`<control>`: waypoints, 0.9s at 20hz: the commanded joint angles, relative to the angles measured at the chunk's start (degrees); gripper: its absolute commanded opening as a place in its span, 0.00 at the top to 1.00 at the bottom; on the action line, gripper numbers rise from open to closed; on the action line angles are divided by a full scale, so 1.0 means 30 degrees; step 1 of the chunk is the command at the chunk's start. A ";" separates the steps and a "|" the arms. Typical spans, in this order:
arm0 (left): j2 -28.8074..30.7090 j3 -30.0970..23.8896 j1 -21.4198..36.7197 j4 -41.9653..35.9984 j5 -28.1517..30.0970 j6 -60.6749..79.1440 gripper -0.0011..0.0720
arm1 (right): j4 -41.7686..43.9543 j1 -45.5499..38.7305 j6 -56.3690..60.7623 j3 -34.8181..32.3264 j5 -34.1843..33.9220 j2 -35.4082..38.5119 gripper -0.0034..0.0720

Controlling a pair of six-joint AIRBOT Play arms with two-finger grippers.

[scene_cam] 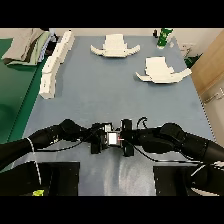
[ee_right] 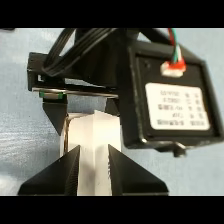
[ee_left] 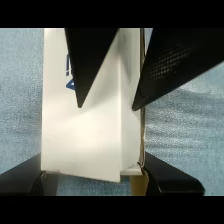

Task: Fold the box.

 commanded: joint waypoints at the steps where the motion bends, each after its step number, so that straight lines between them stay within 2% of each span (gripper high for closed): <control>1: 0.0000 0.0015 0.0007 0.0000 0.0000 0.0000 0.35 | 0.0080 -0.0007 0.0007 -0.0029 0.0051 -0.0058 0.61; 2: 0.0000 0.0015 0.0007 0.0000 0.0000 0.0000 0.35 | -0.0022 -0.0007 0.0015 -0.0029 0.0044 -0.0189 0.68; 6: 0.0000 0.0015 0.0007 0.0000 0.0007 0.0000 0.35 | -0.0029 0.0022 0.0015 -0.0029 -0.0051 -0.0685 0.71; 7: 0.0000 0.0015 0.0007 0.0000 0.0000 0.0000 0.35 | -0.0036 0.0095 0.0015 -0.0022 -0.0095 -0.0678 0.77; 10: 0.0000 0.0015 0.0007 -0.0007 0.0007 0.0000 0.35 | 0.0007 0.0197 0.0015 -0.0022 -0.0211 -0.0678 0.76; 13: 0.0000 0.0015 0.0007 0.0000 0.0007 0.0000 0.35 | 0.0328 0.0211 0.0015 -0.0022 -0.0452 -0.0678 0.72; 15: 0.0000 0.0015 0.0007 0.0000 0.0007 0.0000 0.34 | 0.0342 0.0211 0.0015 -0.0015 -0.0444 -0.0670 0.46; 18: 0.0000 0.0015 0.0007 0.0000 0.0007 0.0000 0.35 | 0.0342 0.0211 0.0015 0.0029 -0.0393 -0.0386 0.46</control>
